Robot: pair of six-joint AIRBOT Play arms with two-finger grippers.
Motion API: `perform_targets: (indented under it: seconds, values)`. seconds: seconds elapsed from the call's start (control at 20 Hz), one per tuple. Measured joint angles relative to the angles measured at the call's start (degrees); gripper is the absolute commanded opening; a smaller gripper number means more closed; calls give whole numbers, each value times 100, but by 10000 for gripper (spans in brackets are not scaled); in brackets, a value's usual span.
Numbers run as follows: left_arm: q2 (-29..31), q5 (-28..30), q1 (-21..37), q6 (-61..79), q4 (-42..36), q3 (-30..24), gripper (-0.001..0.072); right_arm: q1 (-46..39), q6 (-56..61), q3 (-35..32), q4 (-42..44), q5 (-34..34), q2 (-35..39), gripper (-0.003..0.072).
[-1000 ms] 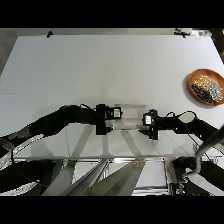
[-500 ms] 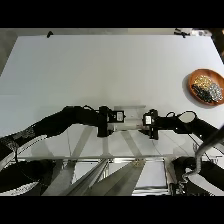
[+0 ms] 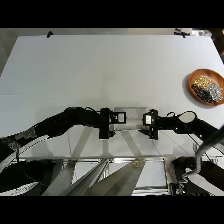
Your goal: Fold the box and place the chain.
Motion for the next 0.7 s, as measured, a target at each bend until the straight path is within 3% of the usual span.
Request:
perform_targets:
  seconds: [0.15, 0.2, 0.4, 0.55, 0.7]
  values:
    - [-149, -57, -2, 7, -72, 2, 696, 2, -2, 0, -2, 0, 0, 415]
    - [-186, -66, -2, 7, -90, 2, 661, 2, -2, 0, -2, 0, 0, 415]
    - [-254, -118, 2, 9, -166, 4, 407, 2, -4, 0, -4, 0, 0, 415]
    - [-269, -109, 2, 22, -205, 7, 268, 2, -4, 0, -4, 0, 0, 415]
    - [-275, -111, -9, 15, -223, 7, 277, 2, -4, 0, -2, 0, 0, 415]
